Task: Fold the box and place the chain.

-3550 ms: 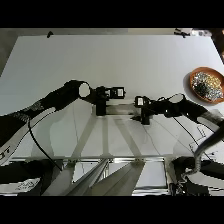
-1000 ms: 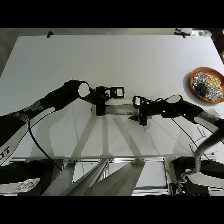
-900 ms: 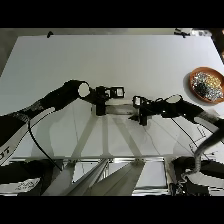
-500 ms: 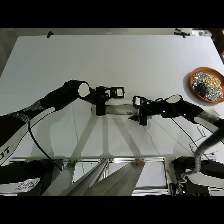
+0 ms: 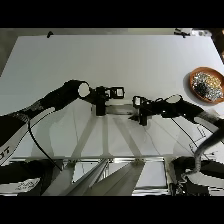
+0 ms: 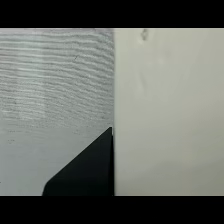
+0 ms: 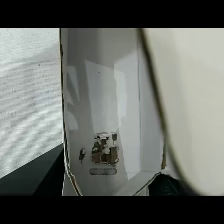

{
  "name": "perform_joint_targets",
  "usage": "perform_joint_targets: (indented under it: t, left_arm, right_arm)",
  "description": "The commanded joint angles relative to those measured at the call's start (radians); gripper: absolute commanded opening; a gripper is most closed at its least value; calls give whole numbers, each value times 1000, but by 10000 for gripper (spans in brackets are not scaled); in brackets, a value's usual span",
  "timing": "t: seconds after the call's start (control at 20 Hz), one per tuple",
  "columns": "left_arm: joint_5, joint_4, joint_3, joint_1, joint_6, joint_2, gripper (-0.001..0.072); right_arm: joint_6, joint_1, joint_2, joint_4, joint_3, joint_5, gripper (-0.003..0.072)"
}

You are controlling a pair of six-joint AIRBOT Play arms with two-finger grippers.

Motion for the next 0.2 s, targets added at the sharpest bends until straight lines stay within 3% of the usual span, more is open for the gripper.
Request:
perform_joint_targets:
  t: [0.0, 0.15]
  left_arm:
    - [-85, 0, -1, 0, 0, 0, 11]
    - [-108, 0, -1, 0, 0, -1, 10]
  right_arm:
    - [-6, 1, 3, 0, 1, -3, 296]
    - [-30, 1, 6, 3, 1, 14, 313]
